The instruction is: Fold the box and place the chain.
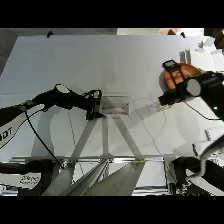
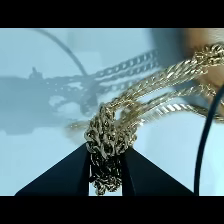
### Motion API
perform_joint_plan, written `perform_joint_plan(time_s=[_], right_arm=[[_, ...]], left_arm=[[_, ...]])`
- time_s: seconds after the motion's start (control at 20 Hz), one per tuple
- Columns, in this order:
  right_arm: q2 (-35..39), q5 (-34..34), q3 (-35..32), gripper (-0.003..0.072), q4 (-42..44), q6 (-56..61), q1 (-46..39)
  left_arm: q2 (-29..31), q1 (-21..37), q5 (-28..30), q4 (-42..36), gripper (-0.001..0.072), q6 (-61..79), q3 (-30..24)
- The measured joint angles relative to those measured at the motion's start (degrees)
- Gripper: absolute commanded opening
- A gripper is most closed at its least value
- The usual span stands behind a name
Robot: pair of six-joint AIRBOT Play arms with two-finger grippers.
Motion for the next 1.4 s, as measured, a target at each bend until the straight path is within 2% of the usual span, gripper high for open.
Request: perform_joint_plan(time_s=[0.3, 0.5, 0.75, 1.0, 1.15, 1.4], right_arm=[[0.4, -3.5, -0.1, 0.0008, 1.5, 5.3, 13.0], [0.4, -9.9, -0.1, 0.0007, 5.1, 6.4, 17.8], [0.4, -20.4, -0.1, 0.0006, 13.1, 5.9, 21.0], [0.4, -28.3, -0.1, 0.0007, 23.3, -0.7, 22.4], [-0.4, -30.1, -0.1, 0.0007, 24.8, -2.5, 22.6], [-5.3, -29.6, -0.1, 0.0008, 22.4, -3.4, 22.8]], left_arm=[[0.0, 0.0, 0.0, 0.0, 0.0276, 0.0, 0.0], [0.0, 0.0, 0.0, 0.0, 0.0276, 0.0, 0.0], [0.0, 0.0, 0.0, 0.0, 0.0276, 0.0, 0.0], [0.0, 0.0, 0.0, 0.0, 0.0276, 0.0, 0.0], [0.0, 0.0, 0.0, 0.0, 0.0276, 0.0, 0.0], [0.0, 0.0, 0.0, 0.0, 0.0276, 0.0, 0.0]])
